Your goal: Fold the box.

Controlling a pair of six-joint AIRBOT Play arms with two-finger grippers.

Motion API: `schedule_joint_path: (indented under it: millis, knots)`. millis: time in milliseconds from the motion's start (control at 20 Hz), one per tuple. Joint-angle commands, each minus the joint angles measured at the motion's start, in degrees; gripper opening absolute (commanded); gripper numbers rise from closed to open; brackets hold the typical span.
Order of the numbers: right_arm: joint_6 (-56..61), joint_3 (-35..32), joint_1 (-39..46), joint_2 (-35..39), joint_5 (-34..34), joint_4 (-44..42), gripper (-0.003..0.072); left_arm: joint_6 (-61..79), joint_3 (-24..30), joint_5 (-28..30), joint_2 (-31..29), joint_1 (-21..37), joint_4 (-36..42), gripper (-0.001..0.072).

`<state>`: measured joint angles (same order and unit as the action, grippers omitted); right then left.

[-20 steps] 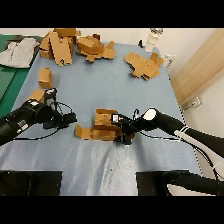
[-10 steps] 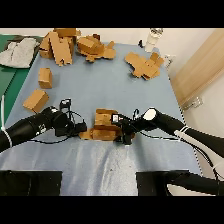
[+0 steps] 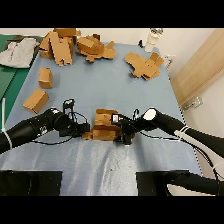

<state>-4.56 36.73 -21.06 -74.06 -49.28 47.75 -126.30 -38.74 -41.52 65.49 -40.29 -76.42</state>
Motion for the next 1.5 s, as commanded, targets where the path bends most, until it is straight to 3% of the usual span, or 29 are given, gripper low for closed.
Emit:
schedule_joint_path:
  millis: [0,450,500,550,600,1450]
  knots:
    - [0.0,0.0,-0.1,0.0,0.0,0.0,0.0522,0.8,-0.1,0.3,-2.5,0.0,1.3,0.0014]
    - [0.0,0.0,-0.1,0.0,0.0,-0.1,0.0521,0.8,-0.1,0.6,-4.0,-0.1,1.7,0.0015]
    - [0.0,0.0,-0.1,0.0,0.0,-0.2,0.0522,0.8,-0.1,0.5,-4.0,-0.1,1.9,0.0046]
    - [0.0,0.0,-0.1,0.0,0.0,-0.2,0.0521,0.6,-0.1,0.6,-4.0,-0.1,2.0,0.0319]
    - [0.0,0.0,-0.1,0.0,0.0,-0.2,0.0521,-0.5,-0.1,0.6,-4.0,-0.1,2.2,0.0485]
    - [0.0,0.0,-0.1,0.0,0.0,-0.2,0.0521,-0.7,-4.4,-2.4,-4.1,-0.1,2.8,0.0491]
